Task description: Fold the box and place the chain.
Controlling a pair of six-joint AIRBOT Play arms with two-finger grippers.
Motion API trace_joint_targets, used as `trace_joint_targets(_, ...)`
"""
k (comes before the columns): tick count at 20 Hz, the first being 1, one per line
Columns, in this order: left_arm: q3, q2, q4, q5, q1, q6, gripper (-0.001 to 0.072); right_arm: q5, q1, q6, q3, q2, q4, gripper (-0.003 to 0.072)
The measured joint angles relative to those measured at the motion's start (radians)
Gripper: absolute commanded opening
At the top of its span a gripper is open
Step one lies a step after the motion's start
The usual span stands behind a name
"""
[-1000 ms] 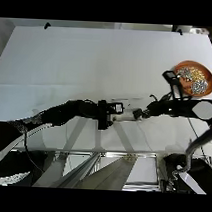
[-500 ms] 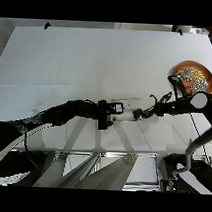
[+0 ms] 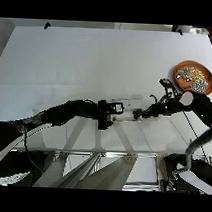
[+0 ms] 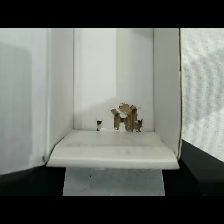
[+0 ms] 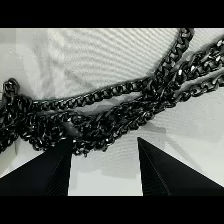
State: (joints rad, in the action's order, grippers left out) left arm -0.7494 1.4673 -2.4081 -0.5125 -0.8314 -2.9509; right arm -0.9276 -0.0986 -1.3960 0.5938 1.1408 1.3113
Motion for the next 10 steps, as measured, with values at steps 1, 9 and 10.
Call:
trace_joint_targets(1, 0.000, 0.000, 0.000, 0.000, 0.000, 0.000, 0.0153, 0.003, -0.001, -0.002, 0.000, 0.010, 0.000, 0.0391)
trace_joint_targets(9, 0.000, 0.000, 0.000, 0.000, 0.000, 0.000, 0.0153, -0.001, -0.001, -0.014, 0.000, 0.048, 0.006, 0.0033)
trace_joint_targets(10, 0.000, 0.000, 0.000, 0.000, 0.000, 0.000, 0.0153, -0.001, -0.001, -0.014, 0.000, 0.049, 0.003, 0.0017)
